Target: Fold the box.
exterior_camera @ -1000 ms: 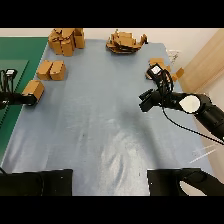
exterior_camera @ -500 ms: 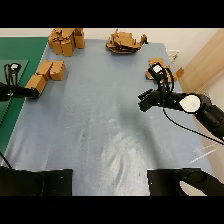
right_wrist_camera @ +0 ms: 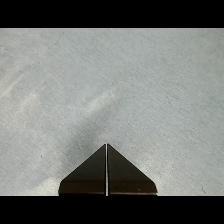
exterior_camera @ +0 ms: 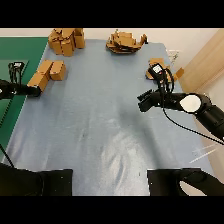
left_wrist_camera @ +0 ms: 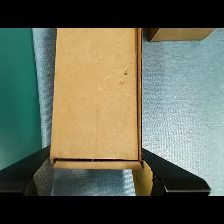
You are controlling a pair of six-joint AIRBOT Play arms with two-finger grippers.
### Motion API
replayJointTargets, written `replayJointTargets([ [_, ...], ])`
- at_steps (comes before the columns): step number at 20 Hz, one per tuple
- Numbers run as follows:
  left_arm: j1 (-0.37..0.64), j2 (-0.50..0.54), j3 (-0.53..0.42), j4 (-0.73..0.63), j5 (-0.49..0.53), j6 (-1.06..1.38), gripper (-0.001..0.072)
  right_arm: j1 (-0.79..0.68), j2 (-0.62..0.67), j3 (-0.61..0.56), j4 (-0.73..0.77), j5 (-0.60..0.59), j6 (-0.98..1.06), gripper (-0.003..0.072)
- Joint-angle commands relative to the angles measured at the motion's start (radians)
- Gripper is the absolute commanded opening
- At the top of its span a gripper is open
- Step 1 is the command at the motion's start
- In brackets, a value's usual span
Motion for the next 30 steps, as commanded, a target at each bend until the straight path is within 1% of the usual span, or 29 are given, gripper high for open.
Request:
replayJointTargets([
  [1,-0.002,-0.002,0.002,0.001,-0.004,-0.019,0.0672,0.000,0.001,0.000,0.001,0.006,0.000,0.0005],
  [2,-0.002,0.000,0.002,0.001,-0.004,-0.019,0.0699,0.000,0.000,0.000,0.001,0.006,0.000,0.0005],
  [6,-0.002,0.005,0.014,0.002,-0.009,-0.019,0.0699,0.000,0.000,0.000,0.000,0.006,0.000,0.0005],
  [9,-0.004,0.005,0.035,0.002,-0.030,-0.022,0.0699,0.000,-0.003,0.000,0.001,0.006,0.000,0.0005],
  [11,-0.004,0.005,0.055,0.002,-0.050,-0.023,0.0699,0.000,-0.003,0.000,0.000,0.006,0.000,0.0005],
  [18,-0.004,0.005,0.119,0.005,-0.068,-0.023,0.0699,0.000,-0.003,0.000,0.001,0.006,0.000,0.0005],
  [24,-0.012,0.008,0.134,0.000,-0.088,-0.023,0.0699,0.000,-0.003,0.000,0.001,0.006,0.001,0.0005],
  [28,-0.036,0.027,0.156,-0.011,-0.093,-0.023,0.0699,0.000,-0.003,0.000,0.001,0.006,0.001,0.0005],
  [30,-0.050,0.059,0.174,-0.035,-0.111,-0.031,0.0698,0.000,-0.003,0.000,0.001,0.006,0.018,0.0005],
])
